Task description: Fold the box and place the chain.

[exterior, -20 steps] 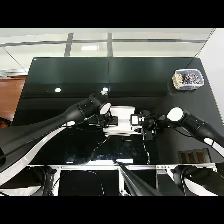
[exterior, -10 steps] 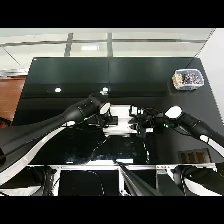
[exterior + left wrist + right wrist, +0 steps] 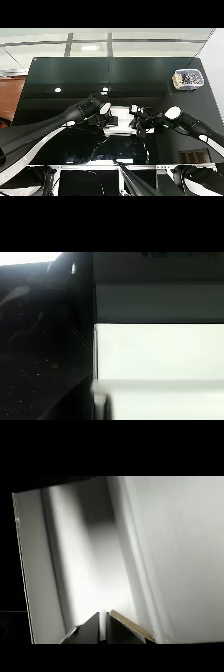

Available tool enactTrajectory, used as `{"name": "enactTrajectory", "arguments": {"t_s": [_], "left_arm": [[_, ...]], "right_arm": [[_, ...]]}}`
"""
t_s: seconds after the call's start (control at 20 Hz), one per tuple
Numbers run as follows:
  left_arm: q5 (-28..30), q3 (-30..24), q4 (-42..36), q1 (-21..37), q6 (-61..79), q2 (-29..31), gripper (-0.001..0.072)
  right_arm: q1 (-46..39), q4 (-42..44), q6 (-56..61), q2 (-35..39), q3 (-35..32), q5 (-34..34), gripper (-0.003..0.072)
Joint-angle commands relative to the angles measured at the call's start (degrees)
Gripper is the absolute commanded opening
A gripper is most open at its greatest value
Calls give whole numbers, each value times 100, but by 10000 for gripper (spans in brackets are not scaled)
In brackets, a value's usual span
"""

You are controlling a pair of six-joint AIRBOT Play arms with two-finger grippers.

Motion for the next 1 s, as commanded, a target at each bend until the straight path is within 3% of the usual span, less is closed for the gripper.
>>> {"name": "enactTrajectory", "arguments": {"t_s": [0.0, 0.2, 0.3, 0.4, 0.5, 0.6, 0.8, 0.9, 0.95], "left_arm": [[-7, 2, 24, 2, -11, 0, 25], [-7, 2, 26, 4, -11, 0, 25], [-4, 2, 24, 4, -11, 0, 25], [-17, 2, 24, 2, -9, 0, 26], [-24, 2, 24, 4, -11, 0, 25], [-4, 2, 20, 4, -11, 0, 25], [-24, 2, 11, 4, -11, 0, 25], [-20, 2, 11, 4, -11, 0, 25], [-15, 2, 11, 4, -11, 0, 25]], "right_arm": [[-57, -837, 1668, 142, 59, 271, 14], [-1093, -1921, 4000, 1102, 498, 1342, 15], [-2083, -2813, 5560, 1491, 505, 1329, 15], [-3230, -2983, 7154, 1458, 254, 1309, 15], [-3895, -2326, 7261, 1241, -173, 1768, 14], [-3895, -1488, 6741, 822, -496, 2218, 14], [-2717, 111, 5901, -7, -647, 1558, 14], [-2140, 758, 5202, -236, -494, 1849, 15], [-1941, 656, 5141, -254, -337, 1917, 15]]}}
